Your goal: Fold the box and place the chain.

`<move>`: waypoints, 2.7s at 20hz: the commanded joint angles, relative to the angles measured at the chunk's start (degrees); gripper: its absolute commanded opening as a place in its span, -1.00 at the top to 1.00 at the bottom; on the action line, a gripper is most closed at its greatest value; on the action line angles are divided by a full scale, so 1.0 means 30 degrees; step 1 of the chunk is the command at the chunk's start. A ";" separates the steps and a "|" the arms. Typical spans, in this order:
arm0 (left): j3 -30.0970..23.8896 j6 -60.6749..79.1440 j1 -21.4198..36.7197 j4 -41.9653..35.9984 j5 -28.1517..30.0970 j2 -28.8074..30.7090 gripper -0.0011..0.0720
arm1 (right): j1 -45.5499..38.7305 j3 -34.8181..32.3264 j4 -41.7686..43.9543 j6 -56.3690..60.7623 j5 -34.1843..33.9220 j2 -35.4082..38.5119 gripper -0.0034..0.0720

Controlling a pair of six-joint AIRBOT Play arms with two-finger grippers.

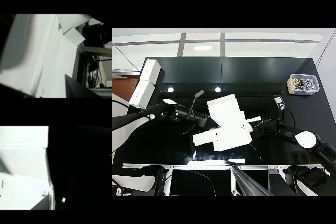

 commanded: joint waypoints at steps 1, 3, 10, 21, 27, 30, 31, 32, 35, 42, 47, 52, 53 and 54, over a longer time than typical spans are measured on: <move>0.0525 0.0226 -0.0015 0.1304 -0.0401 -0.0408 0.02 | 0.0007 -0.0007 0.0000 0.0000 -0.0007 0.0015 0.80; 0.0896 0.0211 -0.0015 0.2361 -0.0459 -0.0408 0.26 | 0.0007 -0.0007 0.0000 0.0000 0.0000 0.0015 0.80; 0.1654 0.0277 -0.0015 0.3738 -0.1319 -0.0401 0.90 | -0.0073 0.0015 -0.0291 0.0022 0.1129 0.0015 -0.71; 0.0838 0.2259 -0.4860 1.0433 0.7402 0.6397 0.91 | -0.4911 0.5304 -1.1482 -0.4211 0.7526 0.0007 -0.98; -0.0750 0.3628 -0.5909 1.0309 0.9865 0.6630 0.90 | -0.4903 0.5187 -0.9398 -0.4867 0.6557 -0.0022 -0.98; -0.1086 0.4350 -0.5880 1.0229 1.0309 0.6200 0.90 | -0.4860 0.4918 -0.6856 -0.7380 0.6543 -0.0080 -0.98; -0.1086 0.4350 -0.5843 1.0236 1.0295 0.5931 0.90 | -0.4860 0.4758 -0.6484 -0.7927 0.6368 -0.0087 -0.98; -0.1086 0.4350 -0.5821 1.0244 1.0295 0.5705 0.90 | -0.4860 0.4554 -0.6222 -0.8123 0.6193 -0.0087 -0.98; -0.1078 0.4342 -0.5814 1.0229 1.0229 0.5435 0.90 | -0.4860 0.3912 -0.6135 -0.8262 0.6368 -0.0189 -0.98; -0.1078 0.4342 -0.5814 1.0382 1.0309 0.5115 0.90 | -0.4852 0.1829 -0.4226 -1.0105 0.6411 -0.0189 -0.98; -0.1078 0.4342 -0.5814 1.0528 1.0280 0.5115 0.90 | -0.2951 0.0270 -0.1625 -1.4083 0.6273 -0.0197 -0.98; -0.1078 0.4335 -0.5814 1.0520 1.0280 0.5115 0.90 | -0.0750 0.0036 -0.3002 -1.6611 0.6003 -0.1064 -0.99; -0.1078 0.4342 -0.5814 1.0520 1.0280 0.5115 0.90 | -0.0474 0.0036 -0.3002 -1.7085 0.5938 -0.1486 -0.99; -0.1078 0.4342 -0.5814 1.0520 1.0280 0.5115 0.90 | -0.0233 0.0044 -0.2987 -1.7376 0.5872 -0.1989 -1.00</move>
